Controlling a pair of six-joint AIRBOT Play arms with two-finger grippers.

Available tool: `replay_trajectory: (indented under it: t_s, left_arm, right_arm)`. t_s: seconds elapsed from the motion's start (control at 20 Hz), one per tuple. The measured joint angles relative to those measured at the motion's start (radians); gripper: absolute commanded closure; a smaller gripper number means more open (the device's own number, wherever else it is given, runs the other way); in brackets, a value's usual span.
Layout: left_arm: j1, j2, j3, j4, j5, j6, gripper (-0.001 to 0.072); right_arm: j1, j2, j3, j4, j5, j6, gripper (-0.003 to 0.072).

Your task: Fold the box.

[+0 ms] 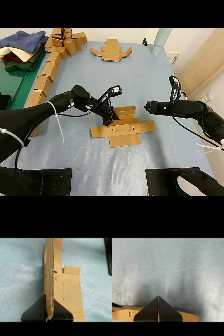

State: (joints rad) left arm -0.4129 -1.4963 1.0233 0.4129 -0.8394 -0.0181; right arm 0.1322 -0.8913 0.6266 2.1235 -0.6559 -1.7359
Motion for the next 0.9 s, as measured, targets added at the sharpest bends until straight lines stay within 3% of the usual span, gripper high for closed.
replay_trajectory:
  t_s: [0.3, 0.9]
  left_arm:
    - [-0.017, 0.038, -0.048, 0.003, 0.010, 0.039, 0.0703]
    - [-0.031, 0.042, -0.023, 0.117, -0.031, -0.047, 0.0701]
  right_arm:
    - [0.010, -0.014, 0.000, 0.001, 0.023, 0.000, 0.0673]
    - [0.013, -0.028, 0.000, 0.005, 0.036, 0.000, 0.0673]
